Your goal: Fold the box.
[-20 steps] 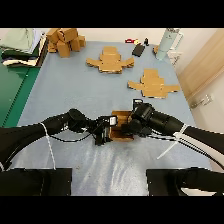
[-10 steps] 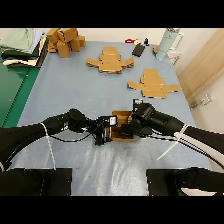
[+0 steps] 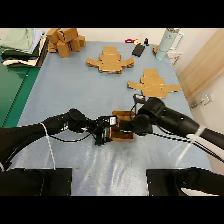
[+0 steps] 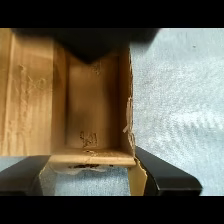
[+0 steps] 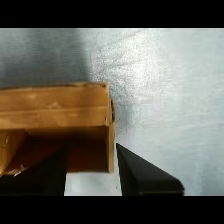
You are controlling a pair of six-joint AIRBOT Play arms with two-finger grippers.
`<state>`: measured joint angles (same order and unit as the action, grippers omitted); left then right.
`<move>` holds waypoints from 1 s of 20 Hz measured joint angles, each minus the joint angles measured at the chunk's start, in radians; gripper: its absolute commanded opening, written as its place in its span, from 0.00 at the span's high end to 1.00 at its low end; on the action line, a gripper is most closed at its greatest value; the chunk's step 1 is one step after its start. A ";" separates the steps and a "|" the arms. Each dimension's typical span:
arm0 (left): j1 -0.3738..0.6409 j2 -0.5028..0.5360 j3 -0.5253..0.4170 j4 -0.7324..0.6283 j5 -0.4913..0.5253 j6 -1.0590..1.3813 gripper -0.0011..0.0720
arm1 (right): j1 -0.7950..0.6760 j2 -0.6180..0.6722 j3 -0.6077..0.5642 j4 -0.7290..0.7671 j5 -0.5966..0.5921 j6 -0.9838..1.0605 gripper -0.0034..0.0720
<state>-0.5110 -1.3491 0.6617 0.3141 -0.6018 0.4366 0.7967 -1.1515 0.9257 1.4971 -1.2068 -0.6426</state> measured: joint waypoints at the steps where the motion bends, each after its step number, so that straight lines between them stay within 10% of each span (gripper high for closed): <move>1: 0.000 0.000 0.000 0.000 0.000 0.000 0.24 | 0.000 0.027 0.003 -0.011 -0.025 -0.001 0.37; 4: 0.000 0.000 0.000 0.000 0.000 0.000 0.24 | -0.004 0.094 0.008 -0.087 -0.114 0.006 0.77; 8: 0.000 0.000 0.000 0.000 0.000 0.000 0.24 | -0.137 0.107 0.001 -0.178 -0.185 -0.049 0.95; 13: 0.000 0.000 0.000 0.000 0.000 0.000 0.24 | -0.454 -0.006 -0.002 0.000 0.001 -0.399 0.95; 20: 0.000 0.000 0.000 0.000 0.000 0.000 0.24 | -0.662 -0.188 0.036 0.731 0.178 -1.185 0.95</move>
<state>-0.5110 -1.3491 0.6617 0.3145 -0.6018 0.4362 0.1349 -1.3399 0.9615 2.2284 -1.0290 -1.8278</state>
